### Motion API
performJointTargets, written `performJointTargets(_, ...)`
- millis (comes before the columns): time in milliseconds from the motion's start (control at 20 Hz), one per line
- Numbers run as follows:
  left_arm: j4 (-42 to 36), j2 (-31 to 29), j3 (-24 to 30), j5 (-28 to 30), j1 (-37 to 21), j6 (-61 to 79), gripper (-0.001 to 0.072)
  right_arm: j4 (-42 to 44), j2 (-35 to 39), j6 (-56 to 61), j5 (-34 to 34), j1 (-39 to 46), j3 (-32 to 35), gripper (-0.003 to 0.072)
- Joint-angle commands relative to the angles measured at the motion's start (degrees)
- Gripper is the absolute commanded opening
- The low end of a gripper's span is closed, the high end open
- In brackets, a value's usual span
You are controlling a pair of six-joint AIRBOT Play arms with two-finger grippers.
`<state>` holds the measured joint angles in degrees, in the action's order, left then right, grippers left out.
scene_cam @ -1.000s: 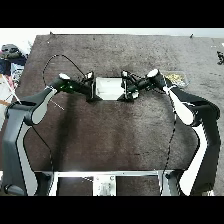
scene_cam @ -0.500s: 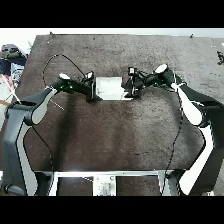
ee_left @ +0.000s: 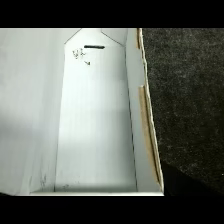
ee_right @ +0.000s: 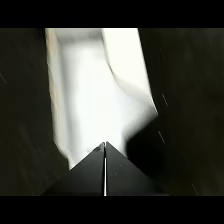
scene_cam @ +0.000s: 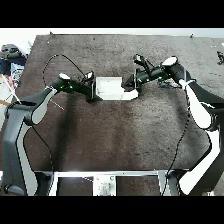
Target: Fold the box and place the chain.
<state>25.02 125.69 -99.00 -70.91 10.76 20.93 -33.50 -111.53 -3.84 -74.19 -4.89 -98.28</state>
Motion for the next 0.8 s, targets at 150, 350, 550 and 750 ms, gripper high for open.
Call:
performJointTargets(150,0.00,0.02,0.00,0.00,-0.04,-0.04,0.0468,4.35,-0.76,1.31,12.59,-4.55,-0.02,0.0012)
performJointTargets(350,0.00,0.02,0.00,0.00,-0.04,-0.04,0.0468,3.69,-1.27,1.33,22.08,-5.09,0.09,0.0011)
performJointTargets(550,0.00,0.02,0.00,0.00,-0.04,-0.04,0.0468,3.69,-4.35,1.31,22.38,-5.03,0.09,0.0011)
performJointTargets(750,0.00,0.02,0.00,0.00,-0.04,-0.04,0.0468,3.72,-6.95,1.31,20.68,-5.05,0.09,0.0011)
